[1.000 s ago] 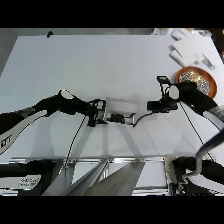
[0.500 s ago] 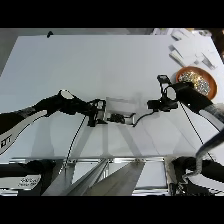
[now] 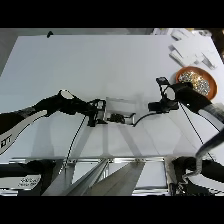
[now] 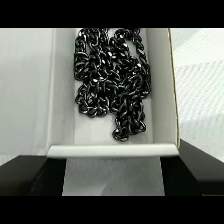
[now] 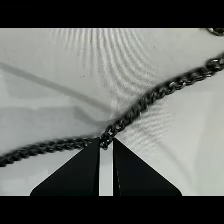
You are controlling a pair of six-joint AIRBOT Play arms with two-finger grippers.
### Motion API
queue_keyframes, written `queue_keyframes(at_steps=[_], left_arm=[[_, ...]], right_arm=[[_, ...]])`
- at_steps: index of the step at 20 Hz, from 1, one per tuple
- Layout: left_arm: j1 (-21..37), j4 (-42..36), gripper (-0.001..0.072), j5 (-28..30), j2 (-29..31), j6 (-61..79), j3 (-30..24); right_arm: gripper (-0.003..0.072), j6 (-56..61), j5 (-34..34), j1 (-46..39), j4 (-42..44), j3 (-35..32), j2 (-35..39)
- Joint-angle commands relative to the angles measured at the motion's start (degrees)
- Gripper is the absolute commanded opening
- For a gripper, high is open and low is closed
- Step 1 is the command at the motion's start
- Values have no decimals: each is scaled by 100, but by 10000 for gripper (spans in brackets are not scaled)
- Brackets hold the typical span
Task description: Fold the box and place the chain.
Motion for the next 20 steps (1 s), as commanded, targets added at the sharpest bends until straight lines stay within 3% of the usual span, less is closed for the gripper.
queue_keyframes(at_steps=[1, 5, 9, 13, 20], left_arm=[[4, 2, 33, 2, 0, 0, 4], [4, 0, 33, 2, 0, 0, 4], [4, 0, 33, -2, 0, 0, 4], [4, 0, 33, 0, 0, 0, 4], [4, 2, 33, 0, 0, 0, 4]], right_arm=[[14, -243, 299, 83, 35, 7, 669], [14, -433, 234, 505, 761, 7, 1958], [15, -511, -758, 1093, 2170, 7, 2953], [15, -509, -1652, 1690, 2804, 7, 3091], [15, -433, -2935, 2605, 2903, 7, 3047]])
